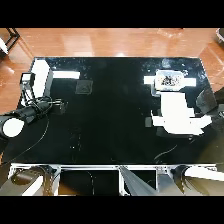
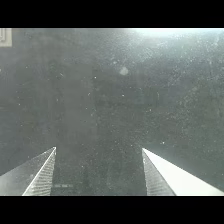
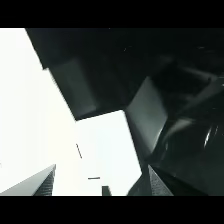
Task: Fold the box and place the chain.
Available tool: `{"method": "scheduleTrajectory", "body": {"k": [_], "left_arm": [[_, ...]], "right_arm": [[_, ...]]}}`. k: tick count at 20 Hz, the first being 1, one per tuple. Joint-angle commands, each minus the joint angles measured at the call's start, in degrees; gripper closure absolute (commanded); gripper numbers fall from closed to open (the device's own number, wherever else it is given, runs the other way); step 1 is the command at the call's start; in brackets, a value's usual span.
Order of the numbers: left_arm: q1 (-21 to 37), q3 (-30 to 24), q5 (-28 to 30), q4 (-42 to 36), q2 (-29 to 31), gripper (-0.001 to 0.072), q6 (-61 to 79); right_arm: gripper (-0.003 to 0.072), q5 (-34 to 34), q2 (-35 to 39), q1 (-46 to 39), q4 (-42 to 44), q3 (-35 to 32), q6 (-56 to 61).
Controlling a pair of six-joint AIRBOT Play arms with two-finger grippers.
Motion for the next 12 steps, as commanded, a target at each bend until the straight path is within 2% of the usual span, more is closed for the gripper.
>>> {"method": "scheduleTrajectory", "body": {"k": [1, 3, 7, 8, 9, 12], "left_arm": [[0.04, -0.02, -0.11, 0.02, -0.15, 0.0073, -0.02], [0.04, -0.02, -0.13, 0.02, -0.15, 0.0074, -0.02], [0.04, -0.02, -0.44, 0.02, -0.15, 0.0074, -0.48], [0.04, -0.02, -0.66, 0.04, -0.15, 0.0074, -1.66], [0.04, -0.02, -0.81, 0.04, -0.2, 0.0074, -2.19], [0.04, -0.02, -1.36, 0.04, -0.52, 0.0074, -2.19]], "right_arm": [[-0.0006, -6.99, -6.62, 2.29, -1.9, 5.09, 0.2], [-0.0006, -8.98, -9.97, 2.27, -3.06, 5.88, 1.36], [-0.0004, -5.9, -11.96, 2.25, -4.22, 6.12, 1.33], [0.0124, -5.68, -11.96, 2.14, -4.68, 6.25, 1.27], [0.0197, -5.62, -11.96, 2.12, -5.42, 6.56, 1.22], [0.0214, -5.75, -12.07, 1.18, -5.09, 7.3, 0.85]]}}
